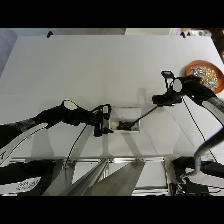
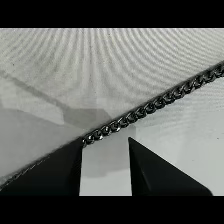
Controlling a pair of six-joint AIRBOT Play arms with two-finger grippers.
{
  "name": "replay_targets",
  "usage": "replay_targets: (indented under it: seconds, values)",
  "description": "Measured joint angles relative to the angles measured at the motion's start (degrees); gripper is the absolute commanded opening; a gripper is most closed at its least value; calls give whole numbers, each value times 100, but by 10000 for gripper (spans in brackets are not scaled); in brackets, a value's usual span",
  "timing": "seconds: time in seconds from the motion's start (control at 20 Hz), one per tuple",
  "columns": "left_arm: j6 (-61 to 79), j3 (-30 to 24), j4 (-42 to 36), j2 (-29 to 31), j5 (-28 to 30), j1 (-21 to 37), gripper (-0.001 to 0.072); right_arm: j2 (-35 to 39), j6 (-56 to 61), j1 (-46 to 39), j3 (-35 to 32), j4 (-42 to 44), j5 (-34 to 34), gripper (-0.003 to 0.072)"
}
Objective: Fold the box and place the chain.
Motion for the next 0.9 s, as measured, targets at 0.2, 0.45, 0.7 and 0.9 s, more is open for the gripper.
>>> replay_targets:
  seconds: [0.2,0.45,0.7,0.9]
  values:
    - [0,0,0,0,0,-2,69,-9,17,0,0,-39,-127,219]
    - [0,0,0,0,0,0,69,-13,17,0,0,-63,-225,219]
    - [0,0,2,0,0,0,69,-83,22,0,0,-79,-155,219]
    - [0,0,2,0,0,0,69,-170,35,0,4,-63,-118,36]
